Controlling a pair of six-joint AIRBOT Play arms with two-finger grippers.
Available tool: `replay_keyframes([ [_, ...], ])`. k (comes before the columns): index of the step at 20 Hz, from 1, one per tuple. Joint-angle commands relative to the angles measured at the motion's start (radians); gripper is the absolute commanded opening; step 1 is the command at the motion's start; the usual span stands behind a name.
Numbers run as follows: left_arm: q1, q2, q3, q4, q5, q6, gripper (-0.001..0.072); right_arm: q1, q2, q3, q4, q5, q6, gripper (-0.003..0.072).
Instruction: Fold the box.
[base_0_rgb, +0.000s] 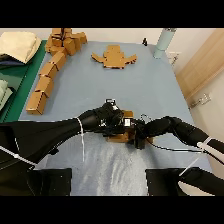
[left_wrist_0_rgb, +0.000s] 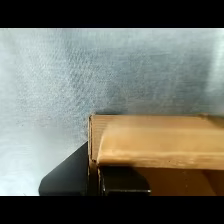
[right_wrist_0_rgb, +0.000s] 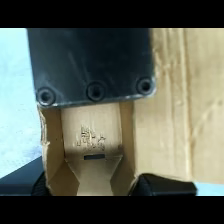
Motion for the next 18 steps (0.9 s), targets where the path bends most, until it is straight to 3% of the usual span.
replay_keyframes([
  [1, 0.001, 0.001, 0.01, 0.007, 0.007, 0.0, 0.0011, 0.001, 0.0, 0.001, 0.002, -0.005, -0.002, 0.0575],
  [5, 0.001, 0.001, 0.01, 0.007, 0.007, 0.0, 0.0014, 0.001, 0.0, 0.001, 0.002, -0.005, -0.001, 0.0575],
  [6, 0.001, 0.001, 0.01, 0.006, 0.007, 0.001, 0.0138, 0.001, 0.0, 0.001, 0.001, -0.005, -0.002, 0.0575],
  [7, 0.001, 0.0, 0.01, 0.006, 0.007, -0.001, 0.0383, 0.001, 0.0, 0.001, 0.002, -0.005, -0.001, 0.0575],
  [8, 0.001, 0.0, 0.01, 0.006, 0.006, 0.0, 0.0419, 0.001, 0.0, 0.001, 0.002, -0.005, -0.001, 0.0575],
  [13, 0.001, 0.002, 0.011, -0.002, -0.002, 0.008, 0.0421, 0.001, 0.0, 0.001, 0.002, -0.005, -0.001, 0.0575],
  [18, 0.067, 0.014, 0.071, -0.11, -0.176, 0.151, 0.042, 0.001, 0.0, 0.001, 0.002, -0.005, -0.001, 0.0575],
])
